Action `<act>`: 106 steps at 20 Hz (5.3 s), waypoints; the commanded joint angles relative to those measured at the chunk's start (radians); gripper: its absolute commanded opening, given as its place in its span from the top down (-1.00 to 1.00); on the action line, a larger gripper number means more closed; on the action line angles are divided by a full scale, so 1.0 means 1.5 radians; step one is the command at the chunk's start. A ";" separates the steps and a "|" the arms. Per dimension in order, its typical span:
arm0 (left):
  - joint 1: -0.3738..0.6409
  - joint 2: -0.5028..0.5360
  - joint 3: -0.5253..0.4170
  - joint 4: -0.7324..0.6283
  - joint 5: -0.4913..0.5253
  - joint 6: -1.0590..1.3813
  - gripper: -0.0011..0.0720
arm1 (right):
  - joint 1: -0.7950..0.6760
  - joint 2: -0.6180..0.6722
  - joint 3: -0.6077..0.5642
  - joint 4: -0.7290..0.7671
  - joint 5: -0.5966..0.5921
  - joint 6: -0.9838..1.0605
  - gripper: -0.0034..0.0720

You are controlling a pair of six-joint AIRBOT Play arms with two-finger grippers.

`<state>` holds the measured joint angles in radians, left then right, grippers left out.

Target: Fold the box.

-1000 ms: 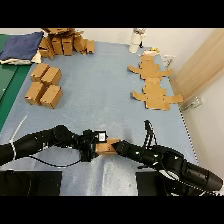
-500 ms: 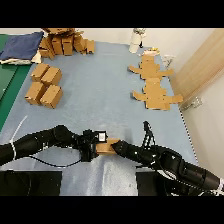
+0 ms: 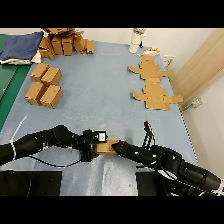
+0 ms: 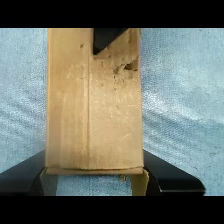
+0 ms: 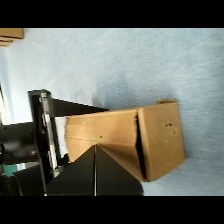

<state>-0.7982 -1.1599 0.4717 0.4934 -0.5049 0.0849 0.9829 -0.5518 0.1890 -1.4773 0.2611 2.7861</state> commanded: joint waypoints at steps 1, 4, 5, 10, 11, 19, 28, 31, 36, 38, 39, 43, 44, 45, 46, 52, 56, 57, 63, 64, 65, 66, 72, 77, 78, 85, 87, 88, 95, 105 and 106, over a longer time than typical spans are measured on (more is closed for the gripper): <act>0.000 0.000 0.000 0.000 0.000 0.000 -0.42 | 0.015 0.013 0.001 0.026 -0.033 0.000 0.90; 0.000 0.000 0.000 0.000 0.000 0.000 -0.42 | 0.053 -0.003 0.001 0.028 -0.034 0.000 0.91; 0.000 0.000 0.000 0.000 0.000 0.000 -0.42 | 0.058 -0.012 0.001 0.027 -0.034 0.000 0.90; 0.000 0.000 0.000 0.000 0.000 0.000 -0.42 | 0.060 -0.060 0.001 0.024 -0.046 0.000 0.91; 0.000 0.000 0.000 0.000 0.000 0.000 -0.42 | 0.060 -0.064 0.001 0.025 -0.051 0.000 0.90; 0.000 0.000 0.000 0.000 0.000 0.001 -0.42 | 0.061 -0.060 0.001 0.024 -0.064 0.000 0.90; 0.001 0.000 0.001 -0.002 0.020 -0.016 -0.43 | -0.034 0.180 0.009 -0.082 0.146 0.000 0.90; 0.002 0.008 0.004 0.001 0.057 -0.138 -0.43 | -0.074 0.268 0.009 -0.112 0.213 0.001 0.90; 0.031 0.054 0.035 0.003 0.123 -0.297 -0.43 | -0.120 0.323 0.009 -0.143 0.329 0.001 0.90; 0.086 0.063 0.070 0.004 0.122 -0.337 -0.43 | -0.120 0.320 0.009 -0.154 0.333 0.001 0.90; 0.128 0.061 0.090 0.005 0.123 -0.356 -0.43 | -0.120 0.320 0.009 -0.160 0.333 0.001 0.90; 0.337 -0.003 0.204 0.089 0.077 -0.461 -0.43 | -0.120 0.320 0.009 -0.183 0.333 0.001 0.90; 0.384 -0.034 0.249 0.134 0.042 -0.513 -0.43 | -0.120 0.320 0.009 -0.182 0.333 0.001 0.90; 0.418 -0.065 0.295 0.181 0.009 -0.556 -0.43 | -0.120 0.320 0.009 -0.183 0.333 0.001 0.90; 0.445 -0.098 0.344 0.230 -0.015 -0.598 -0.43 | -0.120 0.320 0.009 -0.184 0.333 0.001 0.90; 0.495 -0.258 0.567 0.368 -0.078 -0.708 -0.43 | -0.120 0.320 0.009 -0.231 0.333 0.047 0.90; 0.496 -0.316 0.610 0.378 -0.081 -0.714 -0.43 | -0.120 0.320 0.009 -0.263 0.333 0.070 0.90; 0.497 -0.323 0.610 0.386 -0.079 -0.714 -0.43 | -0.120 0.320 0.009 -0.265 0.333 0.070 0.90; 0.514 -0.336 0.610 0.409 -0.078 -0.721 -0.94 | -0.120 0.320 0.009 -0.282 0.332 0.082 0.90; 0.514 -0.336 0.611 0.410 -0.082 -0.720 -0.94 | -0.120 0.320 0.009 -0.283 0.332 0.082 0.90; 0.514 -0.336 0.611 0.409 -0.085 -0.720 -0.94 | -0.120 0.320 0.009 -0.283 0.332 0.082 0.90; 0.514 -0.336 0.612 0.410 -0.085 -0.720 -0.94 | -0.120 0.320 0.009 -0.282 0.332 0.082 0.90; 0.523 -0.335 0.645 0.410 -0.138 -0.720 -0.94 | -0.120 0.320 0.009 -0.282 0.332 0.082 0.90; 0.539 -0.291 0.734 0.408 -0.264 -0.721 -0.94 | -0.120 0.320 0.009 -0.279 0.332 0.082 0.90; 0.535 -0.278 0.737 0.401 -0.269 -0.720 -0.94 | -0.120 0.318 0.009 -0.279 0.332 0.082 0.90; 0.418 -0.243 0.719 0.281 -0.499 -0.712 0.96 | -0.120 0.171 0.010 -0.282 0.155 0.008 0.90; 0.357 -0.223 0.671 0.281 -0.500 -0.723 0.96 | -0.120 0.097 0.036 -0.282 0.101 -0.045 0.90; 0.326 -0.206 0.637 0.281 -0.483 -0.725 0.96 | -0.120 0.060 0.063 -0.282 0.103 -0.087 0.90; 0.193 -0.077 0.418 0.209 -0.326 -0.738 0.95 | -0.202 -0.242 0.325 -0.142 0.227 -0.435 0.90; 0.179 -0.075 0.412 0.209 -0.342 -0.743 0.94 | -0.206 -0.363 0.395 -0.029 0.228 -0.569 0.90; 0.179 -0.075 0.412 0.209 -0.342 -0.743 0.94 | -0.205 -0.363 0.395 -0.029 0.228 -0.569 0.90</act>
<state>-0.5259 -1.2732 1.0920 0.8104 -1.0088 -1.0298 0.6762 -1.0817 0.7723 -1.5402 0.6003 1.9598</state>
